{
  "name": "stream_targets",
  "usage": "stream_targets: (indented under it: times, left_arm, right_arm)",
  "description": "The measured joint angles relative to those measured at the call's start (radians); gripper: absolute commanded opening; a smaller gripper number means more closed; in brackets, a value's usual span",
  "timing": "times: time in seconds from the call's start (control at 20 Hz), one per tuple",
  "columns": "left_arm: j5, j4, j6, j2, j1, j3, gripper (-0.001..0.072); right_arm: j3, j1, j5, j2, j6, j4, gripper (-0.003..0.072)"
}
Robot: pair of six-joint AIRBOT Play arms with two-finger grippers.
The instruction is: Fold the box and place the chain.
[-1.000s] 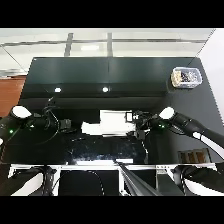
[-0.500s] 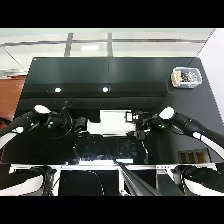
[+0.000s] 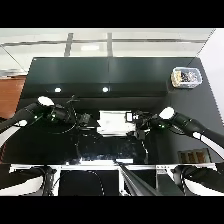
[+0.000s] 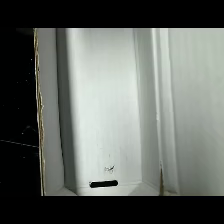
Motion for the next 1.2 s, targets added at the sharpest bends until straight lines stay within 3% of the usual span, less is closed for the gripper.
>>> stream_targets:
  times: [0.05,0.25,0.3,0.35,0.7,1.2]
  left_arm:
    - [0.000,-0.002,0.000,0.000,-0.012,0.007,0.0549]
    - [0.030,0.003,-0.045,0.000,-0.081,0.039,0.0530]
    - [0.043,0.023,-0.080,0.000,-0.104,0.052,0.0480]
    - [0.062,0.049,-0.118,-0.001,-0.126,0.066,0.0479]
    - [0.125,0.359,-0.521,-0.001,-0.289,0.187,0.0479]
    - [0.182,0.750,-1.001,-0.021,-0.471,0.265,0.0479]
  right_arm:
    - [0.000,0.000,0.000,0.000,0.000,0.000,0.0356]
    - [0.000,0.000,0.000,0.000,0.000,0.000,0.0356]
    - [0.000,0.000,0.000,0.000,0.000,0.000,0.0356]
    - [0.000,0.000,0.000,0.000,0.000,0.000,0.0356]
    - [0.000,0.000,0.000,0.000,0.000,0.000,0.0356]
    - [0.000,0.000,0.000,0.000,0.000,0.000,0.0356]
